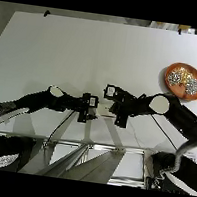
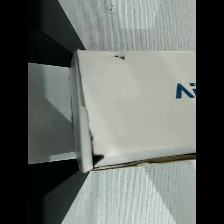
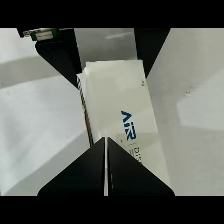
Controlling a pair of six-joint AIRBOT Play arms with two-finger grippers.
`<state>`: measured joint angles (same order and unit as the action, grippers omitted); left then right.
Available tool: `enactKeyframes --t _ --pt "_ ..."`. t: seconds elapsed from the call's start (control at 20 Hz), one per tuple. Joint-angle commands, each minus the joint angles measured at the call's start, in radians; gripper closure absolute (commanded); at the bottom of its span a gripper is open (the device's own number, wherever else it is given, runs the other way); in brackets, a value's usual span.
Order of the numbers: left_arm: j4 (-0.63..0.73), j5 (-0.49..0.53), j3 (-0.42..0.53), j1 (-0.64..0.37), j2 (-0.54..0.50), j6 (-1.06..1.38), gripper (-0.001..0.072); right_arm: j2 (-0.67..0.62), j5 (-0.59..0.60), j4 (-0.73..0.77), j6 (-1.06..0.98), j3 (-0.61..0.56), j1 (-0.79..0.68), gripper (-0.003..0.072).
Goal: Fold the box and place the chain.
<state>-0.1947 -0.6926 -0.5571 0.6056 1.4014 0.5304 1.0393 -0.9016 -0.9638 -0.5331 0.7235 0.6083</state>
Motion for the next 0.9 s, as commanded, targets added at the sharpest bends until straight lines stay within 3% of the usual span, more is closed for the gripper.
enactKeyframes --t 0.0,0.3,0.85 --pt "0.0 0.0 0.0 0.0 0.0 0.0 0.0567 -0.013 0.01 0.008 -0.062 -0.001 -0.001 0.0667" --pt "0.0 0.0 0.0 0.0 0.0 0.0 0.0567 -0.045 0.198 0.127 -0.088 -0.077 -0.001 0.0667" --pt "0.0 0.0 0.0 0.0 0.0 0.0 0.0567 -0.057 0.209 0.126 -0.087 -0.146 -0.001 0.0667"
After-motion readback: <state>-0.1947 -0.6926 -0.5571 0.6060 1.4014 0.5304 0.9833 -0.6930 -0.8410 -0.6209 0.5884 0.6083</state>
